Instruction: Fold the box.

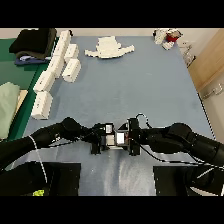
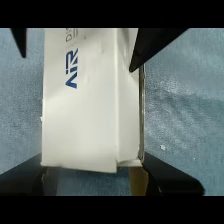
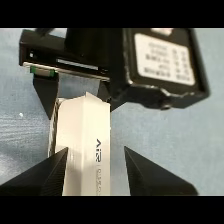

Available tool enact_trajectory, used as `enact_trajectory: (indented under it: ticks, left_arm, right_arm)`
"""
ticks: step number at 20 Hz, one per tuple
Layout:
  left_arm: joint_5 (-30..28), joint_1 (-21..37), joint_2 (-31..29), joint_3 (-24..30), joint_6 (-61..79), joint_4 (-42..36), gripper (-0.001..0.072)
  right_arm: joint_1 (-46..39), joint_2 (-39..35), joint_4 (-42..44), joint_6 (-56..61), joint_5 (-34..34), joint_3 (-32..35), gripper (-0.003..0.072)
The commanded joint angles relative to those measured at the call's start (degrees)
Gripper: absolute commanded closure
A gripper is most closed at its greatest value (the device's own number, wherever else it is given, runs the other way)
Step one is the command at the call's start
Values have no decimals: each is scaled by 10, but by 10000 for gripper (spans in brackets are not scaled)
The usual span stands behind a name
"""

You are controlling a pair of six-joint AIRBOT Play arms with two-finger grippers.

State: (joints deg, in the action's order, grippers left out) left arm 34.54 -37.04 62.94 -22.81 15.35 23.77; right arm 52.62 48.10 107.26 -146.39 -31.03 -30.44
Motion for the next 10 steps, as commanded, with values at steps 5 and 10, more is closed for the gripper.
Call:
enact_trajectory:
  ticks: [5,10]
  left_arm:
    - [0,0,0,0,0,0,239]
    - [0,0,0,0,0,0,239]
  right_arm:
    - [0,2,-14,26,-14,-5,302]
    - [0,22,16,29,-42,-5,404]
